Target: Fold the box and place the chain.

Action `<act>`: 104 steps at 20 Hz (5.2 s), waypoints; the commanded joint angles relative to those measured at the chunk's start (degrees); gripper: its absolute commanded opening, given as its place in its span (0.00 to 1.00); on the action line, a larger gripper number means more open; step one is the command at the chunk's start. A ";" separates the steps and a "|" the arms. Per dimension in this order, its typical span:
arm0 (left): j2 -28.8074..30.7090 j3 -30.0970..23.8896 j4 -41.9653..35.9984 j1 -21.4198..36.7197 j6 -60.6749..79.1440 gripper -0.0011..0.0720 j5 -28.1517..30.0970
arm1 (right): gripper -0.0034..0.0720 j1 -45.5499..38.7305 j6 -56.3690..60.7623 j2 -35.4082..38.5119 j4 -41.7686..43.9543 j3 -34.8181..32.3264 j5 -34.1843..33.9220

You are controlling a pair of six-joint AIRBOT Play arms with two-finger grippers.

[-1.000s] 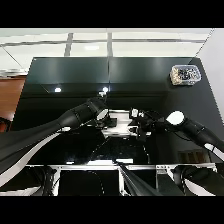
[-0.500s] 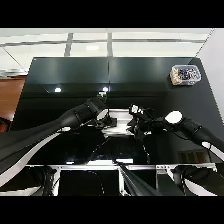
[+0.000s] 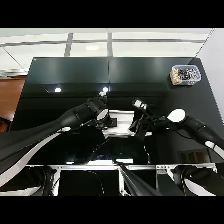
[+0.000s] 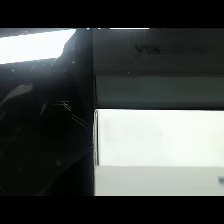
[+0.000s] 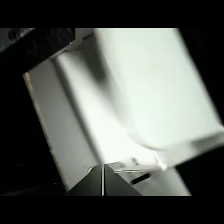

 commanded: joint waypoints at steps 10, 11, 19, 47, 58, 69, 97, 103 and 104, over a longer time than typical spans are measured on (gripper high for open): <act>0.04 0.04 0.02 0.07 -0.07 0.06 -0.22 | 0.07 -33.55 63.60 10.95 -24.68 -4.70 7.48; 0.04 0.04 0.02 0.07 -0.07 0.06 -0.22 | 0.07 -32.76 62.38 9.25 -22.75 -5.66 7.93; 0.04 0.04 0.02 0.07 -0.07 0.06 -0.39 | 0.07 -17.18 38.62 -5.68 2.71 -4.24 7.13; 0.04 0.04 -0.04 0.07 -0.07 0.06 -0.48 | 0.68 -3.43 46.12 -5.66 -2.60 6.54 7.89; 0.04 0.04 0.00 0.07 -0.07 0.06 -0.44 | 0.68 8.31 73.68 -6.47 -25.16 14.67 3.67; 0.04 0.04 -0.02 0.07 -0.07 0.06 -0.46 | 0.45 12.98 84.15 -7.85 -35.93 15.89 4.63; 0.04 0.04 -2.89 0.07 -0.07 0.06 -0.39 | 0.12 20.00 102.42 -19.15 -47.12 25.62 11.58; 0.04 0.04 -2.75 0.07 -0.07 0.06 -0.42 | 0.07 20.00 102.20 -19.08 -47.06 25.62 12.28; 0.04 0.04 -2.75 0.07 -0.07 0.06 -0.39 | 0.07 20.00 101.88 -19.08 -47.08 25.62 12.39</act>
